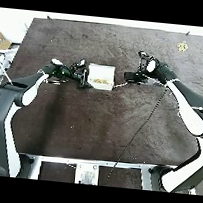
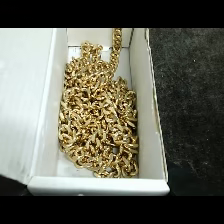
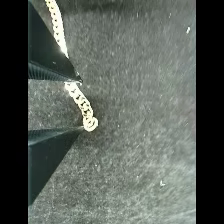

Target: Fold the box and place the chain.

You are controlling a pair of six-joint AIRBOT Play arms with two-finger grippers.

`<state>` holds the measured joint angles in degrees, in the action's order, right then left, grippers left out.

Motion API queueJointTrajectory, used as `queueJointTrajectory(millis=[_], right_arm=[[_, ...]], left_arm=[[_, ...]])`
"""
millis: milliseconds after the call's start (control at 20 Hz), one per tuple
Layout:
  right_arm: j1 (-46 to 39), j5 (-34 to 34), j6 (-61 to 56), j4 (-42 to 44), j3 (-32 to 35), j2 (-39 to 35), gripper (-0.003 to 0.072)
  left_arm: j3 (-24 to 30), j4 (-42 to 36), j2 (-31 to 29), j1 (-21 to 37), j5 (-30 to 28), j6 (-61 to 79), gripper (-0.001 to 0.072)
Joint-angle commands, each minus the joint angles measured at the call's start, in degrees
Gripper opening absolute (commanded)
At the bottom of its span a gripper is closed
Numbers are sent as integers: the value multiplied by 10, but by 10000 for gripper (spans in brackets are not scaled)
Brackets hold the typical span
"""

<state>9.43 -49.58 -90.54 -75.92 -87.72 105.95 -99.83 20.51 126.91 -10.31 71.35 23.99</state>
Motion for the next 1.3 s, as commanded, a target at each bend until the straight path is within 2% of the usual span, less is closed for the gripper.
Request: queueJointTrajectory(millis=[0, 100, 150, 200, 400, 750, 900, 1100, 1150, 1200, 1250], right_arm=[[2, -15, -7, -9, -6, 14, 315], [4, 0, -6, -7, -6, 13, 115], [5, 5, -5, -8, -6, 13, 93], [8, 5, -5, -9, -6, 12, 18], [18, 3, -1, -14, -6, -29, 19], [73, 16, 23, -14, -6, -173, 3], [123, 63, 23, -14, -6, -208, 4], [199, 156, 25, -18, -6, -186, 4], [209, 156, 24, -33, -6, -169, 9], [212, 145, 23, -45, -6, -153, 186], [210, 124, 23, -54, -6, -143, 395]], left_arm=[[0, 0, 0, 0, 0, 0, 461], [0, 0, 0, 0, 0, 0, 462], [0, 0, 0, 0, 0, 0, 462], [0, 0, 0, 0, 0, 0, 461], [0, 0, 0, 0, 0, 0, 462], [0, 0, 0, 0, 0, 0, 462], [0, 0, 0, 0, 0, 0, 462], [0, 0, 0, 0, 0, 0, 462], [0, 0, 0, 0, 0, 0, 462], [0, 0, 0, 0, 0, 0, 462], [0, 0, 0, 0, 0, 0, 462]])
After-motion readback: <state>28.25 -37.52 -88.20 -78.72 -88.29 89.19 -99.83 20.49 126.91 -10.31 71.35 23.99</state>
